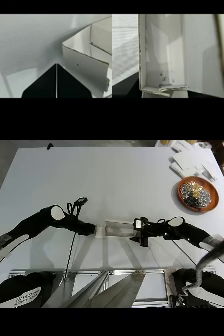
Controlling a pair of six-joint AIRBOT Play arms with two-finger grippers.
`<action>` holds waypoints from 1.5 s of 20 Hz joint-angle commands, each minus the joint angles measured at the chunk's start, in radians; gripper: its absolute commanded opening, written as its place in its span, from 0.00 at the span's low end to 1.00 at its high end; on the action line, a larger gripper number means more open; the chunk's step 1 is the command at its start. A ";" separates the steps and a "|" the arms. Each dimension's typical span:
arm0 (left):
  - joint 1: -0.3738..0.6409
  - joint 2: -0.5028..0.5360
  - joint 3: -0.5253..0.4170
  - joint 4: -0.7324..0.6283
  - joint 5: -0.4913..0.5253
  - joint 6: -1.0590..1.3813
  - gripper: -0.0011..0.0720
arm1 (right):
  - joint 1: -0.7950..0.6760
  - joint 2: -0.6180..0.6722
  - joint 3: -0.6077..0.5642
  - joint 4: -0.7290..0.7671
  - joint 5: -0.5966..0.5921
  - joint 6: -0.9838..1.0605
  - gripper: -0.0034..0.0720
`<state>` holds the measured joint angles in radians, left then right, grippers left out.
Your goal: Fold the box and place the chain.
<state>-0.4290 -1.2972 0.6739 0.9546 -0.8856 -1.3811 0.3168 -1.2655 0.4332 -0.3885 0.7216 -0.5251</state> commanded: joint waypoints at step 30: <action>-0.125 0.115 0.016 -0.076 0.123 0.080 0.41 | 0.000 0.000 0.000 0.000 0.000 0.000 0.57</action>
<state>-0.5587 -1.1908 0.6895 0.8112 -0.7521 -1.2667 0.3168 -1.2655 0.4332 -0.3908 0.7204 -0.5278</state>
